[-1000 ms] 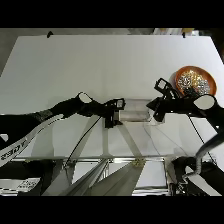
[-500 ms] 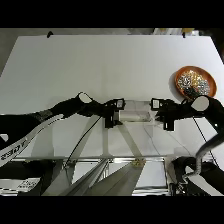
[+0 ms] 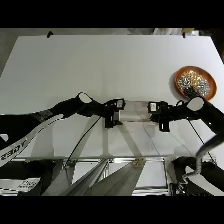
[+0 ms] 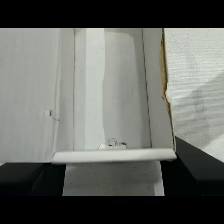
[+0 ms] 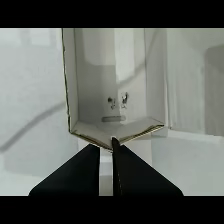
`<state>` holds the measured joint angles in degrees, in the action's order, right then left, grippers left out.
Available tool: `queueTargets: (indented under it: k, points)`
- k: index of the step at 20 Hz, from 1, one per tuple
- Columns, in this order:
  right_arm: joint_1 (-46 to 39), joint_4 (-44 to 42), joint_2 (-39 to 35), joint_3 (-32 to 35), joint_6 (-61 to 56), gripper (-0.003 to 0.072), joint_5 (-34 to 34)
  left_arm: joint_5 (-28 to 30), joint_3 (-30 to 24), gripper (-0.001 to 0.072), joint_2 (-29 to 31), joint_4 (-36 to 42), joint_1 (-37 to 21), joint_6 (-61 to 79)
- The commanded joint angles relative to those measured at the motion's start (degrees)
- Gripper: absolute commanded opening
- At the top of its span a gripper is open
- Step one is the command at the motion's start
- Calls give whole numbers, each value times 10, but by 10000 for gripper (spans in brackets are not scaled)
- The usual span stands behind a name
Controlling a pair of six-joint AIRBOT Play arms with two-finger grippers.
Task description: Fold the box and place the chain.
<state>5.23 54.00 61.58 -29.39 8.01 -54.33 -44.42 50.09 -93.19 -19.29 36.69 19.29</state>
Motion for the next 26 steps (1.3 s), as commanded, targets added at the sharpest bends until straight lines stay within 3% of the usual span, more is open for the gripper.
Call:
queueTargets:
  k: [1, 8, 11, 13, 15, 22, 24, 25, 26]
  points:
    - [1, -47, 3, 13, 30, 75, 17, 0, 0, 272, 1, 0, 0, 0]
    - [1, -117, 5, 21, 46, 89, 30, 0, 0, 272, 0, 0, 0, 0]
    - [1, -153, 18, 34, 60, 140, 30, 0, 0, 272, 1, 0, 0, 0]
    - [0, -153, 18, 34, 60, 215, 32, 0, 0, 272, 1, 0, 0, 0]
    - [0, -142, 12, 34, 51, 274, 31, 0, 0, 272, 1, 0, 0, 0]
    - [0, 14, -123, 34, -162, 271, 34, 0, 0, 272, 0, 0, 0, 0]
    - [0, 30, -177, 34, -234, 218, 37, 0, 0, 272, 0, 0, 0, 0]
    - [0, 45, -201, 34, -283, 82, 47, 0, 0, 272, 0, 0, 0, 0]
    - [0, 71, -215, 34, -343, 21, 71, 0, 0, 272, 0, 0, 0, 0]
